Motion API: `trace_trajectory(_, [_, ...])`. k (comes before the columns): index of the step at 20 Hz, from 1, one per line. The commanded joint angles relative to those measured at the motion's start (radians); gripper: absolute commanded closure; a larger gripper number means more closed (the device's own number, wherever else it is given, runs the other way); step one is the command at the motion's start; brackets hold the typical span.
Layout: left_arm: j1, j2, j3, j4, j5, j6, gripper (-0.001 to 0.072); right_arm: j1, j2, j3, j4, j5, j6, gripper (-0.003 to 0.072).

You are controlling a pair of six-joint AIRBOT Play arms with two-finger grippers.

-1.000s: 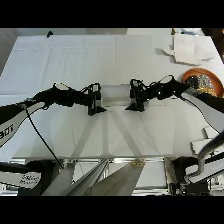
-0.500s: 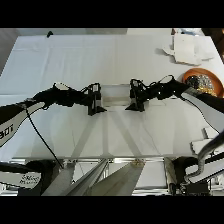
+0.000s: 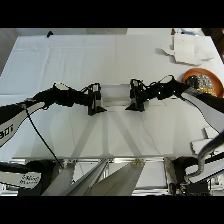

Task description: Fold the box and place the chain.

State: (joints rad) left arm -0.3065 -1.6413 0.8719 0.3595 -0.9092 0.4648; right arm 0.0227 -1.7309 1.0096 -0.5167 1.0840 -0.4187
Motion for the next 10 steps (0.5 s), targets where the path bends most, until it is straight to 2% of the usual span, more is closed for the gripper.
trace_trajectory(1, [0.000, 0.000, 0.001, 0.000, 0.000, 0.000, 0.0554, 0.001, 0.000, 0.000, 0.001, 0.005, 0.000, 0.0168])
trace_trajectory(10, [0.000, 0.000, 0.001, 0.000, 0.000, 0.000, 0.0554, 0.001, 0.000, 0.000, 0.001, 0.014, 0.000, 0.0168])
